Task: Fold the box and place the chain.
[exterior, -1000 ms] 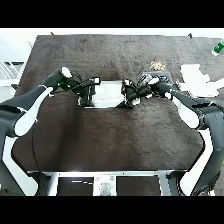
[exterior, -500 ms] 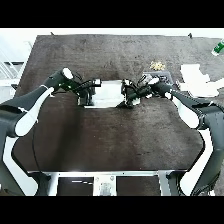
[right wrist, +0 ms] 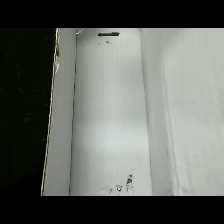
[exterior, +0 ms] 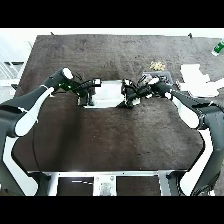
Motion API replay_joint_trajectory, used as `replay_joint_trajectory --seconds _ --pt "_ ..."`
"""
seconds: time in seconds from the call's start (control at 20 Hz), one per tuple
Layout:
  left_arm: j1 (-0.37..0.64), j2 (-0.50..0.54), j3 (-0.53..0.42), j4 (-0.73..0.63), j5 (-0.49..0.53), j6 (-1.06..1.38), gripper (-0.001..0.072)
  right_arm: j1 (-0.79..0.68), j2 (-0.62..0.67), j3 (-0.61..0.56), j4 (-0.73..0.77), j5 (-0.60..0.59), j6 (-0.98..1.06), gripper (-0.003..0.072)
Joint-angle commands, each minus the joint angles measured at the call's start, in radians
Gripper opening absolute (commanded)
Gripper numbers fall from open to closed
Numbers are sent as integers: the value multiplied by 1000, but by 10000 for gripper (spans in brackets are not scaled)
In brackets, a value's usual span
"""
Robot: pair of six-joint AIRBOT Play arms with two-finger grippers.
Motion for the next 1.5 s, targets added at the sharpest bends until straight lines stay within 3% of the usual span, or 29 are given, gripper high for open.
replay_joint_trajectory --seconds 0.0,0.1,0.2,1.0,1.05,1.1,1.15,1.45 --pt "0 0 0 27 -23 3 460 0 0 0 0 0 0 578" --pt "0 0 0 54 -23 3 461 1 0 0 0 0 0 578" --pt "0 0 0 47 -23 -1 617 1 0 0 0 0 0 578" --pt "0 0 0 -28 -23 0 609 1 0 0 0 0 0 578" --pt "0 0 0 -28 -23 -1 582 1 0 0 0 0 0 578" --pt "0 0 0 -29 -24 0 425 1 0 0 0 0 0 578" --pt "0 0 0 -30 -25 0 370 1 0 0 0 0 0 578" --pt "0 0 0 -92 -47 10 368 1 0 0 0 0 0 578"
